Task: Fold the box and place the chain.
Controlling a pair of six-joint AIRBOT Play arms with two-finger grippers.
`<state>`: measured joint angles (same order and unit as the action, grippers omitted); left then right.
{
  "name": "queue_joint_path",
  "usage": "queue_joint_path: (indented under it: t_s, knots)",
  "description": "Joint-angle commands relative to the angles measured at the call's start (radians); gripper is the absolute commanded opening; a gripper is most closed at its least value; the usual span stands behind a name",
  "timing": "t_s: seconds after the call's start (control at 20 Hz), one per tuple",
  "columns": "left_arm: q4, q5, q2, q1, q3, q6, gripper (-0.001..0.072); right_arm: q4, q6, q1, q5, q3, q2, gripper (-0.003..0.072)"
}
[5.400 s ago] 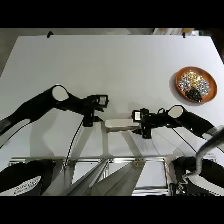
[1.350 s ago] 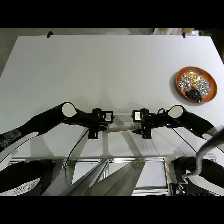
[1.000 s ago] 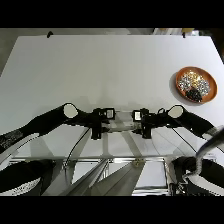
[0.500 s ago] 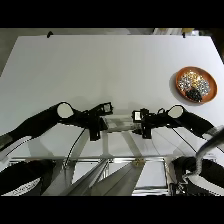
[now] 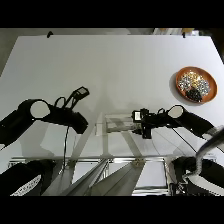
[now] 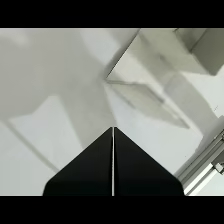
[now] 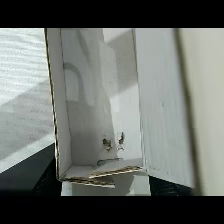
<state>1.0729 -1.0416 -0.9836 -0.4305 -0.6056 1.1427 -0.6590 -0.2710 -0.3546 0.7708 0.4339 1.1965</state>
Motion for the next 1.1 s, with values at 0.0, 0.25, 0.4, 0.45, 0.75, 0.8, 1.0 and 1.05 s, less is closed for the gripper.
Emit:
queue_joint_path:
  t_s: [0.0,0.25,0.4,0.45,0.75,0.8,1.0,1.05]
  knots:
    - [-0.002,-0.021,0.0,0.051,0.059,0.19,0.0007,0.001,0.0,0.0,0.0,0.0,-0.001,0.0405]
    - [-0.247,0.103,-0.143,0.041,0.099,0.188,0.0001,0.001,0.0,0.0,0.0,0.0,-0.001,0.0405]
    - [-0.304,0.11,-0.213,0.02,0.099,0.19,0.0,0.001,0.0,0.0,0.0,0.0,-0.001,0.0405]
    - [-0.314,0.114,-0.226,0.012,0.099,0.192,0.0,0.001,0.0,0.0,0.0,0.0,-0.001,0.0405]
    - [-0.375,0.172,-0.245,-0.032,0.098,0.256,0.0,0.001,0.0,0.0,0.0,0.0,-0.001,0.0405]
    - [-0.398,0.179,-0.232,-0.045,0.098,0.254,0.0,0.001,0.0,0.0,0.0,0.001,-0.001,0.0405]
    - [-0.439,0.19,-0.168,-0.078,0.096,0.253,0.0015,0.001,0.0,0.0,0.0,0.001,-0.001,0.0405]
    - [-0.447,0.198,-0.154,-0.082,0.096,0.254,0.0051,0.001,0.0,0.0,0.0,0.0,-0.001,0.0405]
